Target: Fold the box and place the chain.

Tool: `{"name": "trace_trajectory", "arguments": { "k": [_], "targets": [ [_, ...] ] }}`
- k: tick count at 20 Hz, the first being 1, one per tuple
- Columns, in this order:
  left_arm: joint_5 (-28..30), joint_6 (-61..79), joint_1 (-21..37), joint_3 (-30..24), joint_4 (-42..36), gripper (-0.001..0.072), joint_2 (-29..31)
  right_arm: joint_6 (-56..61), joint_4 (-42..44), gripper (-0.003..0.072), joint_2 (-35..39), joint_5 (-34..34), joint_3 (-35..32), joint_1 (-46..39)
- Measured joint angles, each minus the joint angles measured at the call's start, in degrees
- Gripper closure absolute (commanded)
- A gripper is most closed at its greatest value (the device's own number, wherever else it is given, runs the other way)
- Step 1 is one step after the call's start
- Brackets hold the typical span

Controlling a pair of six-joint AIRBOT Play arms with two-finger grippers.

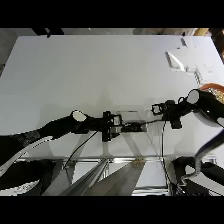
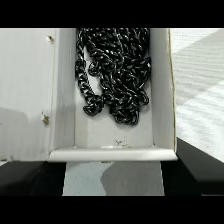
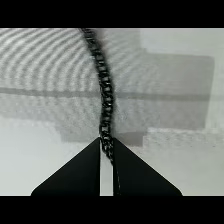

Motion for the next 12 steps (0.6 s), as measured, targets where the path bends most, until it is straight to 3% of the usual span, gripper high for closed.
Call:
{"name": "trace_trajectory", "arguments": {
  "k": [6,12],
  "targets": [
    [0.0,0.0,0.0,0.0,0.0,0.0395,0.0,1.9,7.6,0.0671,12.2,4.7,0.0,3.0],
    [0.0,0.0,0.0,0.0,0.0,0.0395,0.0,4.6,20.0,0.0671,21.4,5.3,0.0,13.0]
  ]
}}
